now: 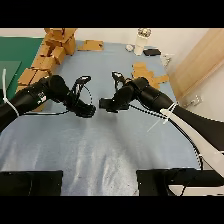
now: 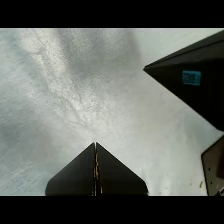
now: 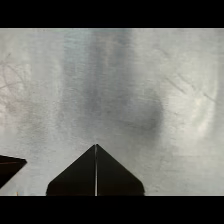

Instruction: Fold the box.

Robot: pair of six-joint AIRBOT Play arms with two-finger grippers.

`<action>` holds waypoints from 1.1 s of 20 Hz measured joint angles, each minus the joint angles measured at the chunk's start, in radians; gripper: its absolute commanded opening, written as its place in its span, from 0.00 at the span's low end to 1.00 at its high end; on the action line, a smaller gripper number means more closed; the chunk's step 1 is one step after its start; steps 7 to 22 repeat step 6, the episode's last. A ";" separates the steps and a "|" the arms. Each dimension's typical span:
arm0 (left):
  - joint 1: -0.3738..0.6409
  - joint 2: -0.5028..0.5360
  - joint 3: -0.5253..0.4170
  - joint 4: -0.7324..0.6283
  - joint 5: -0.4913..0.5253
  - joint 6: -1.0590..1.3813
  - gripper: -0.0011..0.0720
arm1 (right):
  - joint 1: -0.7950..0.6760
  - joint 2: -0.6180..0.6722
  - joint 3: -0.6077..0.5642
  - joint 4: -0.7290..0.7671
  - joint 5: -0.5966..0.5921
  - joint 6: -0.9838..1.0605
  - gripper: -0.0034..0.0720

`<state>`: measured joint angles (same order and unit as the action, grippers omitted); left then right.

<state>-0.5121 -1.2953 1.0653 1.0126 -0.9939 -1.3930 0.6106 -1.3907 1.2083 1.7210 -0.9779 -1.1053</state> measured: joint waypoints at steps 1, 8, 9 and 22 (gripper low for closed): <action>-0.001 -0.001 0.001 0.003 -0.005 -0.003 0.03 | 0.000 -0.004 0.005 0.000 -0.005 -0.003 0.05; -0.006 -0.008 0.004 0.004 -0.008 -0.010 0.03 | 0.000 -0.015 0.013 0.003 -0.007 -0.011 0.05; -0.006 -0.008 0.004 0.004 -0.008 -0.010 0.03 | 0.000 -0.015 0.013 0.003 -0.007 -0.011 0.05; -0.006 -0.008 0.004 0.004 -0.008 -0.010 0.03 | 0.000 -0.015 0.013 0.003 -0.007 -0.011 0.05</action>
